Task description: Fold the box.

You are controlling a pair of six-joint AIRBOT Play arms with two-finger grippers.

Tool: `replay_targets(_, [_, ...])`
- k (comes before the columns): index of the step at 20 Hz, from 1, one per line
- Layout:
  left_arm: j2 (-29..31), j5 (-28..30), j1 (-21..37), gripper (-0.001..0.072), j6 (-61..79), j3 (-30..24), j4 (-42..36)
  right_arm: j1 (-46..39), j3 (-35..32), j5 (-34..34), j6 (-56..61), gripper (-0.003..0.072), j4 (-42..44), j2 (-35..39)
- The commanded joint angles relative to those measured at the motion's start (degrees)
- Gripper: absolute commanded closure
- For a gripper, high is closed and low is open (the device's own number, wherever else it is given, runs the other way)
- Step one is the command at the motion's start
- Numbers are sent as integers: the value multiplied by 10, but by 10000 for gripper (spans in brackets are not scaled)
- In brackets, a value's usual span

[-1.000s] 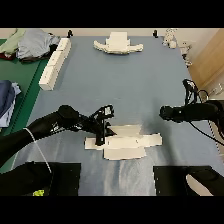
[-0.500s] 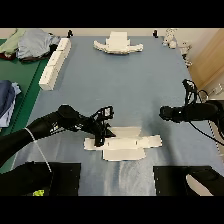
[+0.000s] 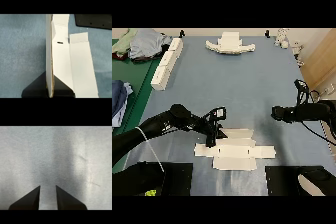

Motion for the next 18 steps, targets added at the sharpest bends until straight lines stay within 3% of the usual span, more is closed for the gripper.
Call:
replay_targets(1, [0, 1, 0, 696, -3, 0, 6, 0, 0, 0, 0, 386, 2, 0])
replay_targets(5, [2, 42, 3, 696, 7, 8, 6, 0, 0, 0, 0, 386, 3, 0])
replay_targets(9, [20, 68, 20, 697, 42, 54, -2, 0, 0, 0, 0, 385, 5, 0])
replay_targets(18, [21, 76, -20, 699, 73, 10, 0, 0, 0, 0, 0, 386, 5, 0])
